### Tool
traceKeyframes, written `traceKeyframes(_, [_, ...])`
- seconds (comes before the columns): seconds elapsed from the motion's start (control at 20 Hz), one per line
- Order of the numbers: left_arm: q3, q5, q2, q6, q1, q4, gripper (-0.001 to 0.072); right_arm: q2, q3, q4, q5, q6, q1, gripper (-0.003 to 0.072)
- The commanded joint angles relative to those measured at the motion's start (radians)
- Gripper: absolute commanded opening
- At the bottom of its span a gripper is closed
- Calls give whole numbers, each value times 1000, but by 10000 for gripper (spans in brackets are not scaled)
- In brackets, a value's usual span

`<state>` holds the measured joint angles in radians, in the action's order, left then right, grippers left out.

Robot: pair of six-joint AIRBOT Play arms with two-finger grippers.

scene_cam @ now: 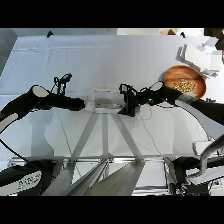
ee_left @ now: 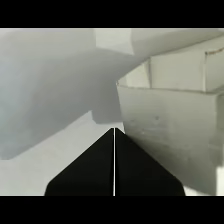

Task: Fold the box and place the chain.

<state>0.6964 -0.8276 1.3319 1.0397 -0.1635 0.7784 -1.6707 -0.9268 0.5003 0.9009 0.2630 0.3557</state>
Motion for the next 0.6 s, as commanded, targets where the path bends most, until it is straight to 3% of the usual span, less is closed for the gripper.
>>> traceKeyframes(0.0, [0,-4,1,-3,-3,6,5,1,-1,0,0,0,0,495])
traceKeyframes(0.45, [0,-36,-2,-30,-7,-179,22,1,-1,0,0,0,0,495])
traceKeyframes(0.5, [0,-36,-2,-30,-6,-190,77,1,-1,0,0,0,0,495])
traceKeyframes(0.55, [0,-36,-2,-29,-6,-200,190,1,-1,0,0,0,0,495])
